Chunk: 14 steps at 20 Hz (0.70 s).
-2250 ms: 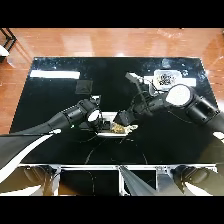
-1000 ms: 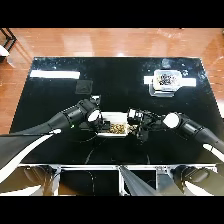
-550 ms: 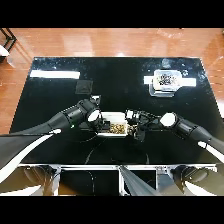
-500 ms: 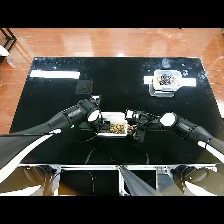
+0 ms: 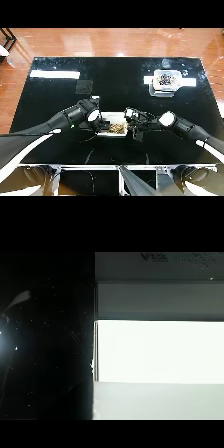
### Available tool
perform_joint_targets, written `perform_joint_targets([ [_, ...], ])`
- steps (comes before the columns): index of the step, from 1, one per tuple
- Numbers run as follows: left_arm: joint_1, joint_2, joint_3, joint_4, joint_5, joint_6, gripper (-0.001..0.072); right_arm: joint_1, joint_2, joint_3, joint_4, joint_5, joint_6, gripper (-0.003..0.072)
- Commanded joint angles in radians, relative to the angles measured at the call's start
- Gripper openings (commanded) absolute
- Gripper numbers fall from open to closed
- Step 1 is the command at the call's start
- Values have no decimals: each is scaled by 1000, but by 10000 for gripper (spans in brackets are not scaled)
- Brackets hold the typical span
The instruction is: Fold the box and place the chain.
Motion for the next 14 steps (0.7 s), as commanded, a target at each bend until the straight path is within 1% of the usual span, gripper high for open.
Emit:
perform_joint_targets([
  [1,0,0,1,1,-1,0,23,-16,57,1,5,11,107,20],
  [4,0,0,1,0,-1,0,23,-63,172,6,-39,49,227,20],
  [7,0,0,1,1,-1,0,23,-116,304,28,-39,159,329,20],
  [9,0,0,1,0,0,0,23,-125,359,63,3,238,401,20],
  [10,0,0,1,0,0,0,23,-125,368,79,74,271,421,20],
  [11,0,0,1,0,0,0,23,-125,368,86,174,292,422,20],
  [12,0,0,1,0,1,0,23,-122,368,86,284,290,424,20],
  [14,0,0,1,0,2,0,23,-105,368,86,430,265,422,20],
])
